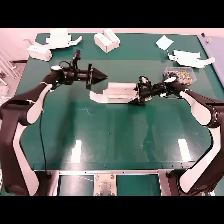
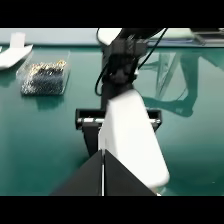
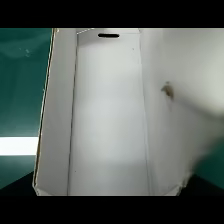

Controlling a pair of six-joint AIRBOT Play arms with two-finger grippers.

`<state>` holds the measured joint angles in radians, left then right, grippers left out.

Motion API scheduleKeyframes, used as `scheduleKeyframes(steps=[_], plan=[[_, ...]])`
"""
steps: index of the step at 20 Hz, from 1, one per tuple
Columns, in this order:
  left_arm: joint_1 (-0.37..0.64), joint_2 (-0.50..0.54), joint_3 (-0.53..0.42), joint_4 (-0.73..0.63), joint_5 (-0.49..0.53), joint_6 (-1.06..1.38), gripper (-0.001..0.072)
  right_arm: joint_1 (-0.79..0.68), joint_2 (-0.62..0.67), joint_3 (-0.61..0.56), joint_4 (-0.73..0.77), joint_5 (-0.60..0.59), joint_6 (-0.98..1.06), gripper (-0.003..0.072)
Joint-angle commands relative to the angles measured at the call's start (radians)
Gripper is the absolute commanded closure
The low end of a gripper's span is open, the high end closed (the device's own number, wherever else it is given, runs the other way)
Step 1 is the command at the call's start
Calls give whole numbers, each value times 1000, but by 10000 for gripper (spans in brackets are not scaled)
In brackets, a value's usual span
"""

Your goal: Fold the box and place the chain.

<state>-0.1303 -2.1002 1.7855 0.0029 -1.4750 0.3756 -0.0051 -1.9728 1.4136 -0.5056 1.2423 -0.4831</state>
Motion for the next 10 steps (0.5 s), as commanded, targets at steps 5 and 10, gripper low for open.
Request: scheduleKeyframes(steps=[5,10], plan=[[22,112,0,86,-108,-57,694,1,0,1,0,0,0,63],[22,201,-101,153,-1,-133,695,1,0,1,0,0,0,63]])
